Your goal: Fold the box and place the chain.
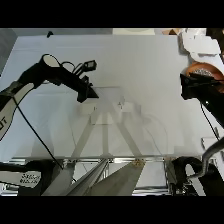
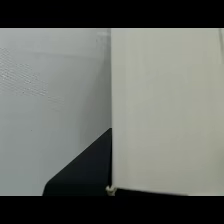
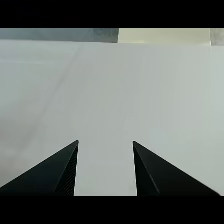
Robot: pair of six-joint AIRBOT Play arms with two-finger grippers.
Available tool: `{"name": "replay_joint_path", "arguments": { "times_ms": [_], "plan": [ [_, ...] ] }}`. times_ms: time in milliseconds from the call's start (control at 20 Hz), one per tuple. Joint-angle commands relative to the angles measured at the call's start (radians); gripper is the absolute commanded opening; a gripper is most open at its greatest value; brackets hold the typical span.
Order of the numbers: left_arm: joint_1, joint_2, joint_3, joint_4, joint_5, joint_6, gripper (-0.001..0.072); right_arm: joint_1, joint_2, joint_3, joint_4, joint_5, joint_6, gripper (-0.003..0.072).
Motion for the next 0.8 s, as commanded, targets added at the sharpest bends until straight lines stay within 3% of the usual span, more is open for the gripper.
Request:
{"name": "replay_joint_path", "arguments": {
  "times_ms": [0, 350, 750],
  "plan": [
    [-0.020, -0.034, -0.003, -0.024, 0.052, 0.163, 0.0001, -0.001, 0.001, 0.001, 0.000, 0.017, 0.000, 0.0356],
    [-0.019, -0.034, -0.003, -0.130, 0.119, 0.269, 0.0000, -0.001, 0.001, 0.001, 0.000, 0.017, 0.000, 0.0356],
    [-0.025, -0.074, -0.005, -0.111, 0.158, 0.259, 0.0001, -0.001, 0.001, 0.001, 0.000, 0.017, 0.000, 0.0356]
  ]
}}
